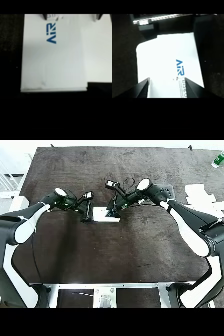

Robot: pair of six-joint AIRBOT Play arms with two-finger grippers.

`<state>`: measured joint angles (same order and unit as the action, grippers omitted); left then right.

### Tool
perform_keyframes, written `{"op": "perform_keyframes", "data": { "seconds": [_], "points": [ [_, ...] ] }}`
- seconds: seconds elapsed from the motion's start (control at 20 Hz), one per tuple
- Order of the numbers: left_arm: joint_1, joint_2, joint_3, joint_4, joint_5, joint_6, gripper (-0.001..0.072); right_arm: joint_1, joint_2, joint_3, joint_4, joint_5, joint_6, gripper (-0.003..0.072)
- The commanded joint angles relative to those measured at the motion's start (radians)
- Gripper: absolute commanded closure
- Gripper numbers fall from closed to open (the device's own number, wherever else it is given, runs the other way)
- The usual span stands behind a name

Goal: Fold the box and place the chain.

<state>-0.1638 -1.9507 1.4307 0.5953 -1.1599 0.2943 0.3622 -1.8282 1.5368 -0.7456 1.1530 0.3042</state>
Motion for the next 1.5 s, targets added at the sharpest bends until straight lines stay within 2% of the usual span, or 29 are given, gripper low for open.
{"op": "perform_keyframes", "data": {
  "seconds": [0.0,0.4,0.7,0.95,1.05,1.15,1.3,1.45],
  "points": [
    [0.0,0.001,0.001,0.0,0.0,0.001,0.0222,0.004,0.0,0.002,-0.004,-0.028,-0.029,0.014],
    [0.0,0.001,0.001,0.0,0.0,0.001,0.0222,0.005,0.029,-0.001,-0.004,-0.042,-0.055,0.0143],
    [0.0,0.001,0.001,0.0,0.0,0.001,0.0222,0.006,0.029,-0.007,-0.007,-0.099,-0.078,0.0143],
    [0.0,0.001,0.001,0.0,0.0,0.001,0.0222,0.012,0.057,-0.012,0.009,-0.059,-0.077,0.0152],
    [0.0,0.001,0.001,0.0,0.0,0.001,0.0222,0.01,0.1,-0.051,0.012,-0.059,-0.077,0.0156],
    [0.0,0.001,0.001,0.0,0.0,0.001,0.0222,0.01,0.129,-0.106,0.011,-0.084,-0.081,0.019],
    [0.0,0.001,0.001,0.0,0.0,0.001,0.0222,0.011,0.128,-0.173,0.018,-0.192,-0.108,0.019],
    [0.0,0.0,0.001,0.0,0.0,0.001,0.0222,0.013,0.129,-0.208,0.031,-0.204,-0.146,0.0198]
  ]
}}
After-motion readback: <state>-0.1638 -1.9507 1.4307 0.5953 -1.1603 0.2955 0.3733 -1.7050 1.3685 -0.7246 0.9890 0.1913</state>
